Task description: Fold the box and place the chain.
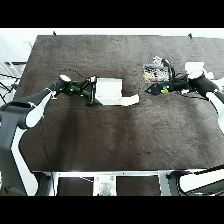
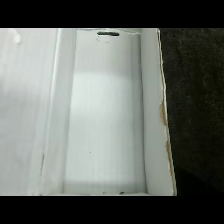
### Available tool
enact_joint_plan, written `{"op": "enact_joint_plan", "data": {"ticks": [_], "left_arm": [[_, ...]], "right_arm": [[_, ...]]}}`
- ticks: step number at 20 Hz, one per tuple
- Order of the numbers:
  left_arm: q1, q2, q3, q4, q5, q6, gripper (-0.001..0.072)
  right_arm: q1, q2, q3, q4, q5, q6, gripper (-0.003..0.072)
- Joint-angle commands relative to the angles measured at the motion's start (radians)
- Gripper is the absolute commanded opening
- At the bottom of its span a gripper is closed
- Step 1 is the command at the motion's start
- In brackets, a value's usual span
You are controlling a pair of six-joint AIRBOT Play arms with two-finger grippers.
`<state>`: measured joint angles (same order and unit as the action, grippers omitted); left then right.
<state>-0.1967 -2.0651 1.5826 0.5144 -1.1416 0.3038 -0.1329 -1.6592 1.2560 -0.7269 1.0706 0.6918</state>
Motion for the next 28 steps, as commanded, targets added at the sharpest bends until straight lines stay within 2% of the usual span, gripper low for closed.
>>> {"op": "enact_joint_plan", "data": {"ticks": [1, 3, 7, 11, 17, 18, 19, 22, 25, 28], "left_arm": [[0.000, 0.000, 0.000, 0.000, 0.000, 0.000, 0.0285], [0.000, 0.000, 0.000, 0.000, 0.000, 0.000, 0.0285], [0.000, 0.000, 0.000, 0.000, 0.000, 0.000, 0.0286], [0.000, 0.000, 0.000, 0.000, 0.000, 0.000, 0.0286], [0.000, 0.000, 0.000, 0.000, 0.000, 0.000, 0.0286], [0.000, 0.000, 0.000, 0.000, 0.000, 0.000, 0.0285], [0.000, 0.000, 0.000, 0.000, 0.000, 0.000, 0.0285], [0.000, 0.000, 0.000, 0.000, 0.000, 0.000, 0.0285], [0.000, 0.000, 0.000, 0.000, 0.000, 0.000, 0.0286], [0.000, 0.000, 0.000, 0.000, 0.000, 0.000, 0.0285]], "right_arm": [[0.017, -0.047, -0.040, 0.013, -0.026, 0.058, 0.0012], [0.050, -0.084, -0.040, 0.015, -0.027, 0.095, 0.0012], [0.142, -0.114, -0.040, 0.116, -0.043, 0.093, 0.0012], [0.209, -0.113, -0.028, 0.118, -0.069, 0.095, 0.0013], [0.211, -0.028, -0.016, 0.114, -0.094, 0.121, 0.0014], [0.213, -0.026, -0.016, 0.114, -0.095, 0.121, 0.0109], [0.213, -0.026, -0.016, 0.114, -0.094, 0.130, 0.0255], [0.222, -0.026, -0.016, 0.118, -0.095, 0.155, 0.0285], [0.254, -0.026, -0.016, 0.118, -0.099, 0.166, 0.0397], [0.275, -0.026, -0.016, 0.117, -0.122, 0.206, 0.0426]]}}
